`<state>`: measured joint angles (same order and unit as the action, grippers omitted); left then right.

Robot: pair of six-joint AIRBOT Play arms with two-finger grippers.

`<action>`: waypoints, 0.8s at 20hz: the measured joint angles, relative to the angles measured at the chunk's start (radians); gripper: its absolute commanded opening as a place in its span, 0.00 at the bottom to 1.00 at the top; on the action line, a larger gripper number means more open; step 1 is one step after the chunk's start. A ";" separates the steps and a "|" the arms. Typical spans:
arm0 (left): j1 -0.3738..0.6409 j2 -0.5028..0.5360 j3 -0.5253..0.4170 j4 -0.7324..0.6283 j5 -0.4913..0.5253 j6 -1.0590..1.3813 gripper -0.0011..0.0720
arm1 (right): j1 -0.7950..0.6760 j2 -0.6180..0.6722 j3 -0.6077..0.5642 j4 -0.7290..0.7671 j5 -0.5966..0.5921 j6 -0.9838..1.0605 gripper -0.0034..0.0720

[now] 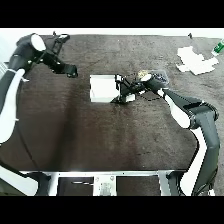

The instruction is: Fold the box and place the chain.

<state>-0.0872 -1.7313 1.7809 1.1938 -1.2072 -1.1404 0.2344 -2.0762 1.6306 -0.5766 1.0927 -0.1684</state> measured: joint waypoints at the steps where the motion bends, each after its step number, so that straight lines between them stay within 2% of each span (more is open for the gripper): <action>1: 0.023 0.009 -0.047 -0.063 0.031 0.080 0.98 | 0.000 0.000 0.000 0.000 0.000 0.000 0.80; 7: 0.163 0.039 -0.279 -0.529 0.204 0.693 0.98 | 0.000 0.000 0.000 0.000 0.000 0.000 0.80; 12: 0.193 0.041 -0.346 -0.683 0.296 0.921 0.98 | 0.000 0.000 0.000 0.000 0.000 0.000 0.80; 16: 0.201 0.032 -0.357 -0.715 0.257 1.073 0.98 | 0.000 0.000 0.000 0.000 0.000 0.000 0.80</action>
<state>0.1139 -1.6993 1.4239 0.4786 -0.9501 -0.0673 0.2344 -2.0762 1.6306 -0.5770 1.0927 -0.1684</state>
